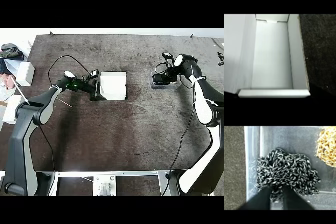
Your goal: Fold the box and place the chain.
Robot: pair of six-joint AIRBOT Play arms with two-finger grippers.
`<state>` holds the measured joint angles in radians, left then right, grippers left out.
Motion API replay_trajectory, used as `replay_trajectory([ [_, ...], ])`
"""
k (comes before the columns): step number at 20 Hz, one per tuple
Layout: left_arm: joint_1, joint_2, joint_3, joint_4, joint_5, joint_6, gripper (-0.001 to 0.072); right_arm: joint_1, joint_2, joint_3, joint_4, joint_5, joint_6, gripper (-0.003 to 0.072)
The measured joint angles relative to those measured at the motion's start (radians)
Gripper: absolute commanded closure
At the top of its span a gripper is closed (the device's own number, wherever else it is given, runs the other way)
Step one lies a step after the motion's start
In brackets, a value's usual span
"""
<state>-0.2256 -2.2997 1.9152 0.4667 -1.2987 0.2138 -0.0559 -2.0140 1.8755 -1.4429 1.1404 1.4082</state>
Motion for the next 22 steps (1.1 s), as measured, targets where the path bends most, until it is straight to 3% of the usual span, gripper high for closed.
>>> replay_trajectory([
  [7, 0.0, 0.0, 0.0, 0.0, 0.0, 0.0, 0.0195, 0.0, 0.052, 0.0, -0.025, 0.006, -0.003, 0.0672],
  [16, 0.0, 0.0, 0.0, 0.0, 0.0, 0.0, 0.0195, 0.041, 0.394, 0.001, -0.035, -0.037, -0.03, 0.0672],
  [22, 0.0, 0.0, 0.0, 0.0, 0.0, 0.0, 0.0194, 0.167, 0.599, 0.001, -0.034, -0.13, -0.075, 0.0672],
])
